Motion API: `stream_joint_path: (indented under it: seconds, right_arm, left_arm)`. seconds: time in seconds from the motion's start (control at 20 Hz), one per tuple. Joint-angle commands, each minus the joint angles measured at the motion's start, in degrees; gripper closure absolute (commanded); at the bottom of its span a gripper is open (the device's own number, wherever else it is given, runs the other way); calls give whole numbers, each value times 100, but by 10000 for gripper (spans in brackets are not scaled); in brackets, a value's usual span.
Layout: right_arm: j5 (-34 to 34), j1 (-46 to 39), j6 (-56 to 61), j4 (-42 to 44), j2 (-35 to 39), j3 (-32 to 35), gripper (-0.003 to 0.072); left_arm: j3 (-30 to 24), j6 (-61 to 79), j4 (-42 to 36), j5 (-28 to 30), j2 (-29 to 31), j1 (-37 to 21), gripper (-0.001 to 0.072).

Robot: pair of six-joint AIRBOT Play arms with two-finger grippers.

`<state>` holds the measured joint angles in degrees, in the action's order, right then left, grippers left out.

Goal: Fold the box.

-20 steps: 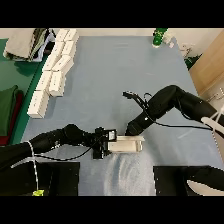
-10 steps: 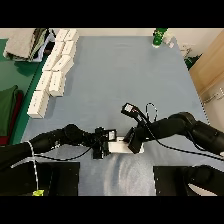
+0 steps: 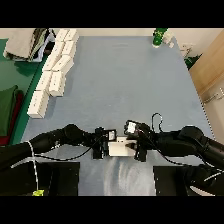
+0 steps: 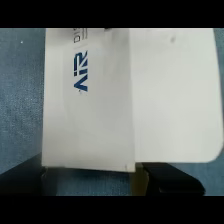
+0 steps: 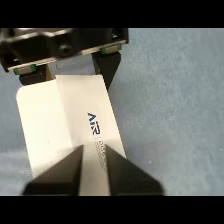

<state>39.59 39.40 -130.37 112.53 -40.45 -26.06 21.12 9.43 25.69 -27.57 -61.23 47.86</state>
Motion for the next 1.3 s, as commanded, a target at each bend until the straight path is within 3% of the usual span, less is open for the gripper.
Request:
stream_joint_path:
  seconds: [0.0, 0.3, 0.35, 0.5, 0.75, 1.05, 1.15, 1.25]
  right_arm:
    - [-175, 225, -455, -181, 50, 55, 217]
    - [-160, 444, -1104, -195, -66, 59, 207]
    - [-166, 485, -1263, -197, -146, 59, 158]
    - [-219, 640, -1633, -337, -407, 57, 154]
    - [-669, 817, -1670, -848, -496, 55, 154]
    - [-682, 817, -1670, -887, -483, 55, 184]
    - [-682, 817, -1670, -885, -483, 55, 324]
    - [-678, 831, -1670, -885, -483, 55, 324]
  left_arm:
    - [0, 0, 0, 0, 4, 0, 303]
    - [0, 0, 0, 0, 4, 0, 303]
    - [0, 0, 0, 0, 4, 0, 303]
    - [0, 0, 0, 0, 4, 0, 303]
    - [0, 0, 0, 0, 4, 0, 303]
    - [0, 0, 0, 0, 4, 0, 303]
    - [0, 0, 0, 0, 4, 0, 303]
    - [0, 0, 0, 0, 4, 0, 303]
